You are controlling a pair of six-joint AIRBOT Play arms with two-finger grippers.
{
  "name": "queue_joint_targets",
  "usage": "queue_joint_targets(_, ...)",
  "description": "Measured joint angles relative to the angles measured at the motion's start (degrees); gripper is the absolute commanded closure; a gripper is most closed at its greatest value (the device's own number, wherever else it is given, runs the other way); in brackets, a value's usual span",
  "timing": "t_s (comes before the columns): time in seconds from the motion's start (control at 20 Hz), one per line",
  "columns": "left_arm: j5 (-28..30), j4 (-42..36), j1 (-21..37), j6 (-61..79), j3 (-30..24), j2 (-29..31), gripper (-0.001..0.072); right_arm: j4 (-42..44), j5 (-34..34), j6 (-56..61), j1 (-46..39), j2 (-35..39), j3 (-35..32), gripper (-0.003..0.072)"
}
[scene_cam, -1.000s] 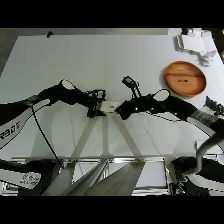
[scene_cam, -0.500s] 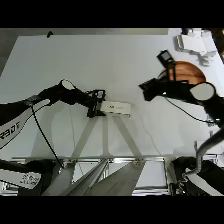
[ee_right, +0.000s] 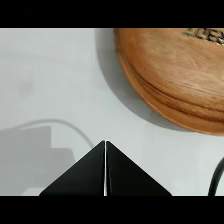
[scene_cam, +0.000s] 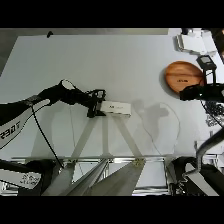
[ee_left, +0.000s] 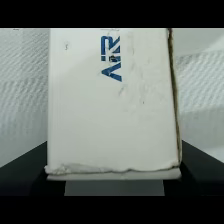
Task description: Fold the box and place the chain.
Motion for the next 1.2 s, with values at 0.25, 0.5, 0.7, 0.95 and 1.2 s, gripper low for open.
queue_joint_targets(0.25, -0.52, -0.81, -0.15, -0.02, -0.02, 0.02, 0.0696, -0.98, 0.33, 1.05, -2.05, 0.09, 0.0, 0.0677)
queue_joint_targets(0.5, -0.22, -0.9, -0.17, -4.39, 0.0, 2.73, 0.0697, -1.09, -0.68, 1.38, -2.47, 0.09, 0.0, 0.0677)
queue_joint_targets(0.7, 2.25, 5.99, -0.15, -18.29, 0.0, 10.93, 0.0698, -1.14, -0.87, 1.38, -2.51, 0.09, 0.0, 0.0677)
queue_joint_targets(0.95, 4.72, 31.95, -0.07, -47.39, -0.02, 24.9, 0.0696, -1.16, -0.94, 1.38, -2.51, 0.09, 0.0, 0.0677)
queue_joint_targets(1.2, 5.62, 58.86, 0.31, -70.58, -0.02, 36.83, 0.0701, -1.16, -0.96, 1.38, -2.51, 0.09, 0.0, 0.0677)
